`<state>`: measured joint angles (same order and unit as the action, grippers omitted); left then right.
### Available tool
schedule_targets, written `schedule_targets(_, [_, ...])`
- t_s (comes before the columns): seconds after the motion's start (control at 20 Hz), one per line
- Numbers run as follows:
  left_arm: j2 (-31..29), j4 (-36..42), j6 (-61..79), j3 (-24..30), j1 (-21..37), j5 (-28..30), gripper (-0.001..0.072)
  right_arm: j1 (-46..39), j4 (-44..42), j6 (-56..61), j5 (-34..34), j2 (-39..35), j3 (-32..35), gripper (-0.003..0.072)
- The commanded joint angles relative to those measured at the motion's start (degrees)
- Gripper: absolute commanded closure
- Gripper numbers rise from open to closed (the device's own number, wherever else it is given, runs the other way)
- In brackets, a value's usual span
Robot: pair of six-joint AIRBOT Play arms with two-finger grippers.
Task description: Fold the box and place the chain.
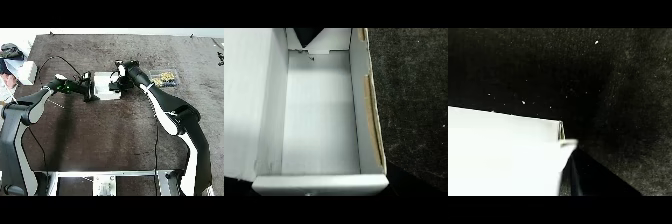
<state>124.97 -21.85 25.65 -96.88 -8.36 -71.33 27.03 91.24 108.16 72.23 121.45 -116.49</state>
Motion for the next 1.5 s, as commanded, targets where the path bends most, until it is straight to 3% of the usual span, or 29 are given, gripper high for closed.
schedule_targets(0.0, [0.0,0.0,0.1,0.0,0.1,0.0,0.0241,0.4,0.3,1.2,0.2,0.6,-0.1,0.0469])
schedule_targets(0.25, [0.0,0.0,0.1,0.0,0.1,0.0,0.0241,1.3,4.3,3.8,0.5,0.9,-0.1,0.0474])
schedule_targets(0.3, [0.0,0.0,0.1,0.0,0.1,0.0,0.0241,1.6,4.7,3.8,0.5,1.0,-0.1,0.0543])
schedule_targets(0.35, [0.0,0.0,0.1,0.0,0.1,0.0,0.0241,1.8,4.9,4.2,0.4,0.9,-0.1,0.0542])
schedule_targets(0.45, [0.0,0.0,0.1,0.0,0.1,0.0,0.0241,1.9,5.0,4.9,0.2,0.9,-0.1,0.0636])
schedule_targets(0.75, [0.0,0.0,0.1,0.0,0.1,0.0,0.0241,1.9,5.3,5.5,0.2,0.9,-0.1,0.0633])
schedule_targets(0.8, [0.0,0.0,0.1,0.0,0.1,0.0,0.0241,1.9,5.3,5.5,0.3,0.9,-0.1,0.0621])
schedule_targets(0.85, [0.0,0.0,0.1,0.0,0.1,0.0,0.0241,1.9,5.3,5.5,0.2,0.9,-0.1,0.0391])
schedule_targets(0.9, [0.0,0.0,0.1,0.0,0.1,0.0,0.0241,1.9,5.2,5.5,0.3,0.8,-0.1,0.0316])
schedule_targets(1.45, [0.0,0.0,0.1,0.0,0.1,0.0,0.0241,1.9,4.6,4.8,0.7,-1.6,-0.1,0.0314])
